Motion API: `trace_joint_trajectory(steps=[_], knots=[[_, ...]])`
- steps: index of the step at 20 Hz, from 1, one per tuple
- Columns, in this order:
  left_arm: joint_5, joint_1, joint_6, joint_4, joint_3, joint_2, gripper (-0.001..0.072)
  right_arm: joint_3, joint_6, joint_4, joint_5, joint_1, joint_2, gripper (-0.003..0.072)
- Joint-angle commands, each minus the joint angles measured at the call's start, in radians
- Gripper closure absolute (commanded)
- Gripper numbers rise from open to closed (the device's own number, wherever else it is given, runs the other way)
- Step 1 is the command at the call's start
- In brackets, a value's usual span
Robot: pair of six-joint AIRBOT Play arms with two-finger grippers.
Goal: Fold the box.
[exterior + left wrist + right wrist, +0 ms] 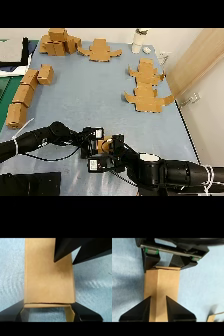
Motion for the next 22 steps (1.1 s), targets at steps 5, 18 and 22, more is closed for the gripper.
trace_joint_trajectory(steps=[5,18,22], knots=[[0.001,0.0,0.0,0.0,0.0,0.0,0.0261,0.04,0.001,-0.018,-0.055,0.003,0.023,0.0405],[0.001,0.0,0.0,0.0,0.0,0.0,0.026,0.044,0.002,-0.089,-0.067,-0.009,-0.002,0.0406],[0.001,0.0,0.0,0.0,0.0,0.0,0.0261,0.044,0.001,-0.074,-0.056,-0.01,-0.03,0.0525]])
